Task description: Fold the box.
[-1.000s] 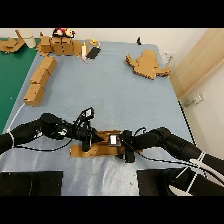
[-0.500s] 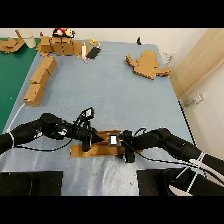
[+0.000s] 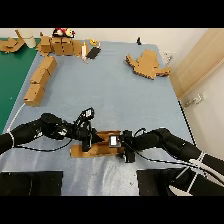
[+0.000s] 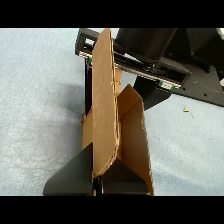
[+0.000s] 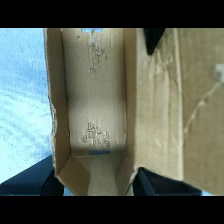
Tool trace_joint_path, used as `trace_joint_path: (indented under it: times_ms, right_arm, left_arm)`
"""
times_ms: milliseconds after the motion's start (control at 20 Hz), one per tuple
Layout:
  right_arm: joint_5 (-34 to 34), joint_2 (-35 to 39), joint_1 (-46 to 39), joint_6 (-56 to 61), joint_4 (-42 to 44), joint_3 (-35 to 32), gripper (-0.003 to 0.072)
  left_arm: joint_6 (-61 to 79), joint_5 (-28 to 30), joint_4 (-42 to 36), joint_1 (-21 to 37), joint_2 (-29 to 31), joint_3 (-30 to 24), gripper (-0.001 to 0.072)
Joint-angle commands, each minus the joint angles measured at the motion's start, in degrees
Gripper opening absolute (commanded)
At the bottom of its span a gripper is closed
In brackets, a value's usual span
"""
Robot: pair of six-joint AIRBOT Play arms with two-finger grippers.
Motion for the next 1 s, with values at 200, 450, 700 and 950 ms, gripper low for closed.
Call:
trace_joint_path:
  times_ms: [200, 450, 700, 950]
  right_arm:
    - [0.17, -0.02, 0.07, 0.04, -0.24, 0.00, 0.0529]
    - [0.15, -0.02, 0.07, 0.04, 0.09, 0.00, 0.0529]
    - [-0.22, -0.02, 0.09, 0.04, 0.28, 0.00, 0.0529]
    - [-0.24, -0.02, 0.09, 0.04, 0.28, 0.00, 0.0529]
  left_arm:
    - [0.02, 0.02, 0.00, 0.04, -0.02, 0.02, 0.0012]
    - [0.02, 0.02, 0.00, 0.04, -0.02, 0.02, 0.0012]
    - [0.07, 0.07, 0.00, 0.04, -0.02, 0.02, 0.0012]
    - [0.04, 0.00, -0.07, 0.02, -0.02, 0.02, 0.0012]
